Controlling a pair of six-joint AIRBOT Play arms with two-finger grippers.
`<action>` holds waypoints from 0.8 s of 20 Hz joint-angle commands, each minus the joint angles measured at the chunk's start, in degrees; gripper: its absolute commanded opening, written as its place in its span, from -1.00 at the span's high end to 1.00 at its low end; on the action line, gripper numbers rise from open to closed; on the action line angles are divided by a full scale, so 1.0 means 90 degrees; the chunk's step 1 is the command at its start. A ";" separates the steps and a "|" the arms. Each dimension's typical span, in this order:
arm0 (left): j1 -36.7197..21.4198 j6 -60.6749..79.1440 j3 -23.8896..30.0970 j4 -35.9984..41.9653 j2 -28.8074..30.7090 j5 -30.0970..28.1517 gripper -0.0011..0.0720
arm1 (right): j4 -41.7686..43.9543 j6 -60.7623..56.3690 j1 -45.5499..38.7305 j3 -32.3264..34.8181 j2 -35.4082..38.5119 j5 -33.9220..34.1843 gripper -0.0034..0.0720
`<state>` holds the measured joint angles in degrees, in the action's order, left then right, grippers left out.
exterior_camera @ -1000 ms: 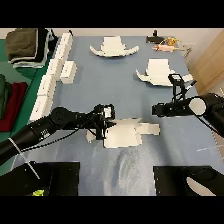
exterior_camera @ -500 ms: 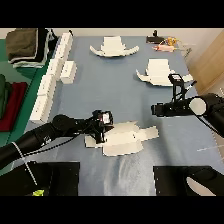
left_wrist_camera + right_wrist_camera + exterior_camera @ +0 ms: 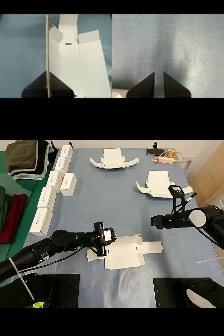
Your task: Fold the box.
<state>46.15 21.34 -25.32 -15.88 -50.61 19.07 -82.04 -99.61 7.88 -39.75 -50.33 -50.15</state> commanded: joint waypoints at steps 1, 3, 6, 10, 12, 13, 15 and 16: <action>0.0034 0.0425 -0.0129 -0.0097 0.0092 0.0211 0.93 | 0.0002 -0.0005 -0.0002 0.0002 0.0005 0.0073 0.43; 0.0189 0.0542 -0.0053 -0.0097 0.0092 0.0216 0.94 | 0.0002 -0.0002 -0.0002 0.0002 0.0002 0.0073 0.43; 0.0729 0.0539 0.0134 0.0046 0.0092 -0.0787 0.95 | 0.0085 -0.0005 -0.0002 0.0002 0.0005 0.0073 0.43; 0.1518 0.0527 0.0391 0.0080 0.0092 -0.1676 0.95 | 0.0121 -0.0005 -0.0002 0.0002 0.0002 0.0078 0.43; 0.1656 0.0442 0.0559 0.0080 0.0092 -0.1960 0.95 | 0.0121 -0.0005 -0.0002 0.0002 0.0005 0.0080 0.43; 0.1661 0.0359 0.0619 0.0078 0.0090 -0.1960 0.95 | 0.0121 -0.0005 -0.0002 0.0002 0.0005 0.0083 0.43; 0.1661 0.0342 0.0724 0.0078 0.0085 -0.1965 0.95 | 0.0121 -0.0005 -0.0002 0.0002 0.0002 0.0080 0.43; 0.1661 0.0342 0.0763 0.0078 0.0085 -0.1962 0.95 | 0.0124 -0.0002 -0.0002 0.0002 0.0005 0.0080 0.43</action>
<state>60.27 24.93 -19.81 -15.14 -49.82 3.29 -81.01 -99.63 7.86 -39.75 -50.33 -49.45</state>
